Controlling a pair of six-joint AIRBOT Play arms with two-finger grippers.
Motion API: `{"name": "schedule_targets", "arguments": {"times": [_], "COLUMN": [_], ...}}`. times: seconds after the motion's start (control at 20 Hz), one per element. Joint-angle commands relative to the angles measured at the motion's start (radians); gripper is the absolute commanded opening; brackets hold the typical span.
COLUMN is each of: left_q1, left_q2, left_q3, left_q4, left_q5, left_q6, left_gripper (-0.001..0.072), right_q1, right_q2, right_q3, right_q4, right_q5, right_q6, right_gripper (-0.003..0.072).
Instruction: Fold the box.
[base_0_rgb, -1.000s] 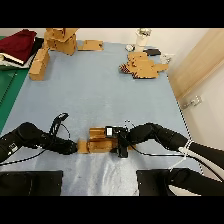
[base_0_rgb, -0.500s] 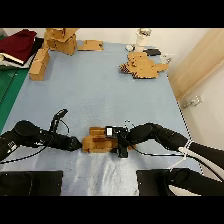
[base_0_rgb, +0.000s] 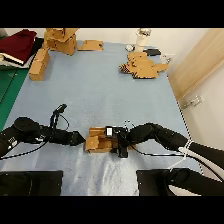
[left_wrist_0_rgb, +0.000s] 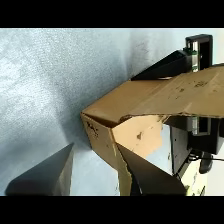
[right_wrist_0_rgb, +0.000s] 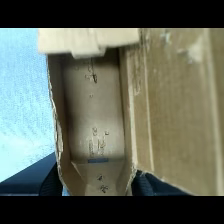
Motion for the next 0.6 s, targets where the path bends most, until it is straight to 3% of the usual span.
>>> {"name": "schedule_targets", "arguments": {"times": [0.0, 0.2, 0.55], "left_q1": [0.001, -0.013, -0.050], "left_q2": [-0.014, -0.055, -0.075], "left_q3": [0.005, 0.005, 0.005], "left_q4": [-0.049, -0.118, -0.145], "left_q5": [-0.011, -0.052, -0.014], "left_q6": [0.035, 0.102, 0.101], "left_gripper": [0.0421, 0.0421, 0.0420], "right_q1": [0.001, 0.001, 0.001], "right_q2": [0.000, 0.000, 0.000], "right_q3": [0.000, 0.000, 0.000], "right_q4": [0.000, 0.000, 0.000], "right_q5": [0.000, 0.000, 0.000], "right_q6": [0.000, 0.000, 0.000], "right_gripper": [0.0500, 0.0500, 0.0500]}}
